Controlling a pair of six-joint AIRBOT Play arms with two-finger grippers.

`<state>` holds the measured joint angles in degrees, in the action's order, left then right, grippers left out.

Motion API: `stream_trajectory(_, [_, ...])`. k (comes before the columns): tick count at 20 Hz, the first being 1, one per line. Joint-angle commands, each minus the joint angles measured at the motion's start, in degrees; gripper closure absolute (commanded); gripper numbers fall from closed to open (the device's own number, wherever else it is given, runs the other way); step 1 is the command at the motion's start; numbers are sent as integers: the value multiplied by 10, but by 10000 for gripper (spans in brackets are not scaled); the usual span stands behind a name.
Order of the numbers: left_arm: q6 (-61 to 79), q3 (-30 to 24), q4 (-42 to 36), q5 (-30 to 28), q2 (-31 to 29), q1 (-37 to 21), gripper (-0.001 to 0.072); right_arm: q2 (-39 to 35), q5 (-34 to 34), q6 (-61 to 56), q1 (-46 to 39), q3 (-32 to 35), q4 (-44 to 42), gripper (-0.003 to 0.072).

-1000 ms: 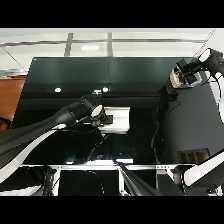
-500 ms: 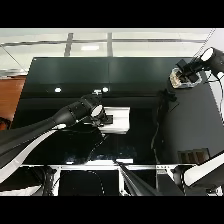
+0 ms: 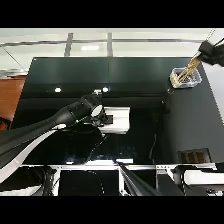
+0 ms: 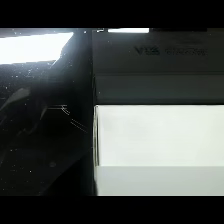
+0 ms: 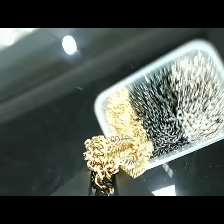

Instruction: Fold the box and place the chain.

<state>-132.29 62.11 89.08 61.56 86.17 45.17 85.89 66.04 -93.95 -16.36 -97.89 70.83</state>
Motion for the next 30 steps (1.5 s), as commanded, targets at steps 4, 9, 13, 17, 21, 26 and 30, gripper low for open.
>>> stream_trajectory(4, [0,0,0,1,0,0,679,-160,33,66,-4,-1,-69,670])
stream_trajectory(9, [0,0,0,1,0,0,679,-244,92,80,8,0,-128,669])
stream_trajectory(13, [0,0,0,1,0,0,679,-297,150,92,39,0,-154,669])
stream_trajectory(17, [0,0,0,1,0,0,679,-320,177,103,67,0,-220,669])
stream_trajectory(21, [0,0,0,1,0,0,679,-319,188,105,70,0,-261,669])
stream_trajectory(26, [0,0,0,2,0,0,679,-318,197,104,77,6,-287,669])
stream_trajectory(30, [0,0,0,2,0,0,679,-318,202,104,132,63,-290,670])
